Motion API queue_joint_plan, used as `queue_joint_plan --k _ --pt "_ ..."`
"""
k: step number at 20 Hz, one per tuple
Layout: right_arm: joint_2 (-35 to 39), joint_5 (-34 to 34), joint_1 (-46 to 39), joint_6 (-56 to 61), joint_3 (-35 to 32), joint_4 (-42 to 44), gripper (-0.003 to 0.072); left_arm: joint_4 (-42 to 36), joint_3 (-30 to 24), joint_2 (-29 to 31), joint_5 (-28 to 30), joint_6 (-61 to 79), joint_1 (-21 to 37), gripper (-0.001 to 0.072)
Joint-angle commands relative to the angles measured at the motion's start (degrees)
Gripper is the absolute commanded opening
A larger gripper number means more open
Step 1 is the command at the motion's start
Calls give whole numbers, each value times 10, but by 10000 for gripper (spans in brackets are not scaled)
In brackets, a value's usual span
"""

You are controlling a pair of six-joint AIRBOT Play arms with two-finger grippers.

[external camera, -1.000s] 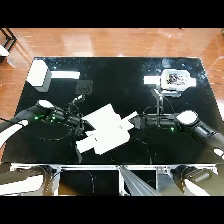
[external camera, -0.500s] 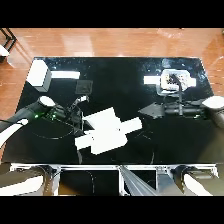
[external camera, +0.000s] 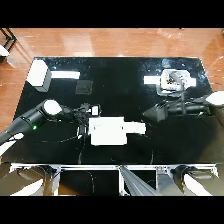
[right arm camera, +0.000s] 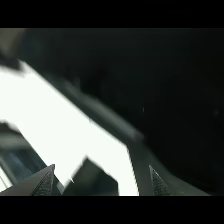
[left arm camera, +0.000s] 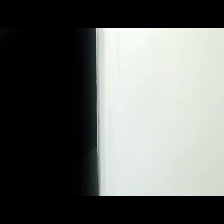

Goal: Fold the box and place the chain.

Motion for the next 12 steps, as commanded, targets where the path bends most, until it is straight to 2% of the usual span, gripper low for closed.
queue_joint_plan --k 1,5,9,12 --pt "-1 -49 94 -41 -16 -121 693 3 -12 -8 52 17 -12 26" --pt "-1 -132 176 -76 -43 -182 693 -20 -12 -31 47 17 -16 27" --pt "-1 -160 208 -163 -64 -184 693 -15 -11 -42 23 17 -16 27" --pt "-2 -170 210 -184 -67 -184 693 -5 -11 -50 23 16 -16 27"
